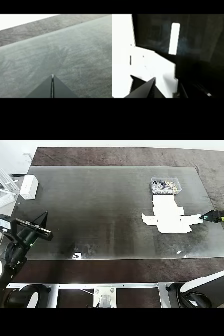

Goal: Fold the box and place the chain.

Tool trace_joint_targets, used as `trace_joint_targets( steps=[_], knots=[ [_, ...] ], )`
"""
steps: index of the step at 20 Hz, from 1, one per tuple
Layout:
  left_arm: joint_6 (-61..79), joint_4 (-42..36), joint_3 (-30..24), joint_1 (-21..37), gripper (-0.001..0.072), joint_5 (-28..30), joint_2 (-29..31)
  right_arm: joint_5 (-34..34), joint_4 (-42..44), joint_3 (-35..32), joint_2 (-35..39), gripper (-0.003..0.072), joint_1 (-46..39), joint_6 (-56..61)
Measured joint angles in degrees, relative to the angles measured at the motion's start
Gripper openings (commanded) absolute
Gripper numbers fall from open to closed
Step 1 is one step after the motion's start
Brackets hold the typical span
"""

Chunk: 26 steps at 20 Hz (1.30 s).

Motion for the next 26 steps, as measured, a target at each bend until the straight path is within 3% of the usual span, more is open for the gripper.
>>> trace_joint_targets(
  steps=[5, 7, 11, 13, 14, 20, 26],
  knots=[
    [0.00, 0.00, 0.00, 0.00, 0.0021, 0.00, 0.00, 2.45, 0.00, 0.02, -0.83, 0.0350, 2.21, -0.20],
    [0.00, -0.02, 0.00, 0.00, 0.0021, 0.00, 0.00, 4.00, 0.02, 0.02, -0.96, 0.0278, 2.84, -0.20],
    [0.00, -0.02, 0.00, 0.00, 0.0021, -0.02, 0.00, 6.78, 0.50, 0.02, -1.07, 0.0244, 3.61, -0.24],
    [0.02, 0.00, 0.00, 0.00, 0.0021, 0.00, 0.00, 7.91, 1.77, 0.02, -1.07, 0.0041, 3.96, -0.24],
    [0.00, -0.02, 0.00, 0.00, 0.0021, 0.00, 0.00, 8.61, 2.80, 0.02, -1.07, 0.0008, 4.17, -0.22],
    [0.00, 0.00, 0.00, 0.00, 0.0021, 0.00, 0.00, 11.69, 7.76, -2.12, -0.70, 0.0004, 5.86, 0.59],
    [0.00, 0.00, 0.00, 0.00, 0.0021, 0.00, 0.00, 10.86, 17.57, -16.48, 4.57, 0.0003, 9.11, -0.24]
  ],
)
